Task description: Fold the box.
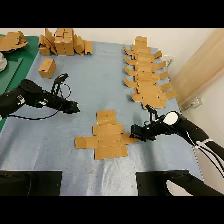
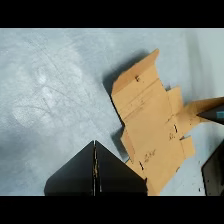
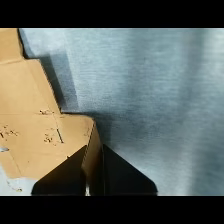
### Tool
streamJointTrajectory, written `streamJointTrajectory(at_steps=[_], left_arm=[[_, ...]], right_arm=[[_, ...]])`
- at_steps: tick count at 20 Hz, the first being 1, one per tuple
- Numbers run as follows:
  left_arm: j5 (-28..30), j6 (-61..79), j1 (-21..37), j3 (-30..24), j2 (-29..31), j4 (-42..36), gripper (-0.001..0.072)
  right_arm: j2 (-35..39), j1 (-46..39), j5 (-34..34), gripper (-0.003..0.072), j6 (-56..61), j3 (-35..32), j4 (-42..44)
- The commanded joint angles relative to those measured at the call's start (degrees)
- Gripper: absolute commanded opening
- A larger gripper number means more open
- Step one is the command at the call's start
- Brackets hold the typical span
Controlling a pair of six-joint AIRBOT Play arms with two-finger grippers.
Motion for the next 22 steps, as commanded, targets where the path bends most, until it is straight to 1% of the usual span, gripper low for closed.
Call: streamJointTrajectory(at_steps=[1,2,3,4,5,7,10,11,12,13,17,22], left_arm=[[-3.15,-0.17,0.28,0.0,0.0,-0.15,0.001],[-3.43,-0.24,0.39,0.0,-0.04,-0.37,0.0009],[-3.58,-0.24,0.74,0.02,-0.39,-1.29,0.001],[-4.11,-0.22,1.51,0.2,-1.36,-2.93,0.001],[-5.92,-0.2,2.56,0.83,-3.1,-4.5,0.001],[-11.76,0.2,5.07,3.48,-8.57,-6.84,0.0011],[-18.51,3.65,8.41,7.26,-16.41,-12.15,0.0017],[-20.04,5.05,9.16,7.82,-18.21,-14.84,0.0253],[-20.9,6.29,9.46,7.98,-19.71,-17.68,0.0577],[-21.0,6.75,9.38,7.98,-20.83,-18.67,0.0572],[-21.88,7.39,7.87,7.98,-23.82,-18.64,0.0572],[-20.35,8.94,4.55,7.98,-25.73,-18.62,0.0571]], right_arm=[[-2.19,0.02,2.34,0.0137,-3.76,1.64,1.68],[-2.14,0.02,2.91,0.0026,-4.52,2.08,2.43],[-2.14,0.04,3.67,0.0004,-7.02,2.29,4.61],[-2.05,0.04,4.31,0.0004,-9.88,2.29,7.76],[-1.95,0.09,4.74,0.0003,-13.03,2.27,10.78],[-0.94,0.24,4.07,0.0003,-18.47,1.99,15.32],[1.66,0.9,0.98,0.0003,-21.4,0.61,15.04],[1.68,0.9,0.9,0.0003,-21.4,0.46,15.02],[1.57,0.9,0.87,0.0003,-21.4,0.33,15.04],[1.53,0.9,0.76,0.0003,-21.4,0.2,14.93],[1.53,0.9,0.76,0.0003,-22.21,0.13,14.58],[1.6,1.05,0.76,0.0003,-31.5,0.13,15.15]])
